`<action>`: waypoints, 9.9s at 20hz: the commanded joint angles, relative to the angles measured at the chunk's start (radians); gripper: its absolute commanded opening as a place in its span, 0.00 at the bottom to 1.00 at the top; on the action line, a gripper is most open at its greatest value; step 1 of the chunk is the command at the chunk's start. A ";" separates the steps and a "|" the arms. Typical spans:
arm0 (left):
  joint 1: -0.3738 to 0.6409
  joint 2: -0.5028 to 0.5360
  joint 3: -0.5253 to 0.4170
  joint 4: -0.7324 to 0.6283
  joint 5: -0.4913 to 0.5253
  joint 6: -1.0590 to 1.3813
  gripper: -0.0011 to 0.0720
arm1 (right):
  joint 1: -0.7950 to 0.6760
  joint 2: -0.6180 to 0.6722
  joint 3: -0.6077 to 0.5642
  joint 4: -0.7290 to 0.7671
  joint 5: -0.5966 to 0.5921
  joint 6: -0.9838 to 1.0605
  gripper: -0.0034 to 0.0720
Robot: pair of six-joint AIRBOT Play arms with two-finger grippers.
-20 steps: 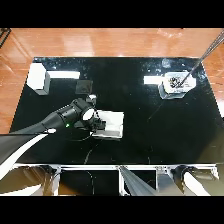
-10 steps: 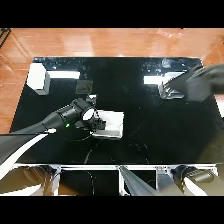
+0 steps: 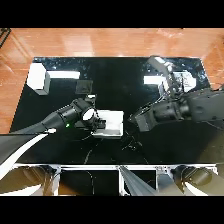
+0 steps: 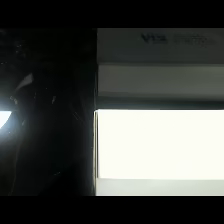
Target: Fold the box and place the chain.
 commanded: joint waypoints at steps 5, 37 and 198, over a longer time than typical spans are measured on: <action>0.000 -0.001 0.001 0.001 -0.012 -0.019 0.04 | 0.064 -0.132 -0.027 0.019 0.038 0.016 0.08; 0.000 -0.001 0.001 0.001 -0.008 -0.015 0.04 | 0.082 -0.412 -0.026 -0.040 0.149 0.034 0.68; 0.000 -0.001 0.001 0.008 -0.020 0.000 0.04 | 0.101 -0.359 -0.472 0.086 0.651 -1.250 0.97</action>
